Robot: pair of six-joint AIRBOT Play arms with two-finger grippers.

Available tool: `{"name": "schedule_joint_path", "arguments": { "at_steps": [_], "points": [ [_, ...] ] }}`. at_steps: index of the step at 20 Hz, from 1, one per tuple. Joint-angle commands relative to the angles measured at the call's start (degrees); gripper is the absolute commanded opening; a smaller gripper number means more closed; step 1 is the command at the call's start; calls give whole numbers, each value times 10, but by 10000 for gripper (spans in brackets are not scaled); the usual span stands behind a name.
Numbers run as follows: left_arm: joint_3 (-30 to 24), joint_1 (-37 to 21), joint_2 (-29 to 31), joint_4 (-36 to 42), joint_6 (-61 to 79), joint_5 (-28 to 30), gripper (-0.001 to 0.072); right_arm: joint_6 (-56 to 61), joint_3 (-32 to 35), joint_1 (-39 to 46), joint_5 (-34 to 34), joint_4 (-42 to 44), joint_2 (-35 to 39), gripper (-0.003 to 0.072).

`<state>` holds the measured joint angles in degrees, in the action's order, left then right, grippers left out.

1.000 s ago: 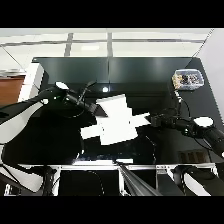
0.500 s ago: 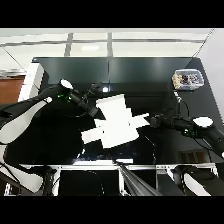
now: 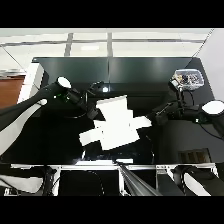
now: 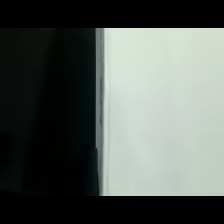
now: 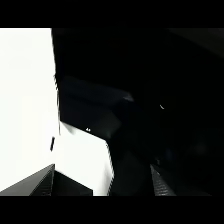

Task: Fold the box and place the chain.

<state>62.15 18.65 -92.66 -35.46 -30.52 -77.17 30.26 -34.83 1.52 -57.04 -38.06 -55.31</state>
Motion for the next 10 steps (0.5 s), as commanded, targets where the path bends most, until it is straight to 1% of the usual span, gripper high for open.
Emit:
{"name": "schedule_joint_path", "arguments": {
  "at_steps": [1, 2, 3, 4, 5, 7, 10],
  "points": [
    [-61, 43, 92, 3, 49, 165, 24, -51, -41, 2, -59, -67, 0, 673],
    [-71, 54, 107, 2, 73, 200, 26, -64, -40, 1, -58, -67, 0, 674],
    [-72, 64, 110, -9, 118, 213, 26, -82, -38, -2, -57, -66, 0, 674],
    [-72, 73, 108, -32, 163, 216, 26, -100, -36, -7, -56, -67, 0, 674],
    [-72, 83, 107, -38, 221, 232, 26, -125, -32, -17, -53, -68, 0, 674],
    [-72, 94, 106, -46, 254, 250, 26, -167, -21, -40, -46, -70, 0, 674],
    [-73, 94, 90, -49, 305, 261, 26, -186, -3, -79, -26, -87, 0, 674]
  ]
}}
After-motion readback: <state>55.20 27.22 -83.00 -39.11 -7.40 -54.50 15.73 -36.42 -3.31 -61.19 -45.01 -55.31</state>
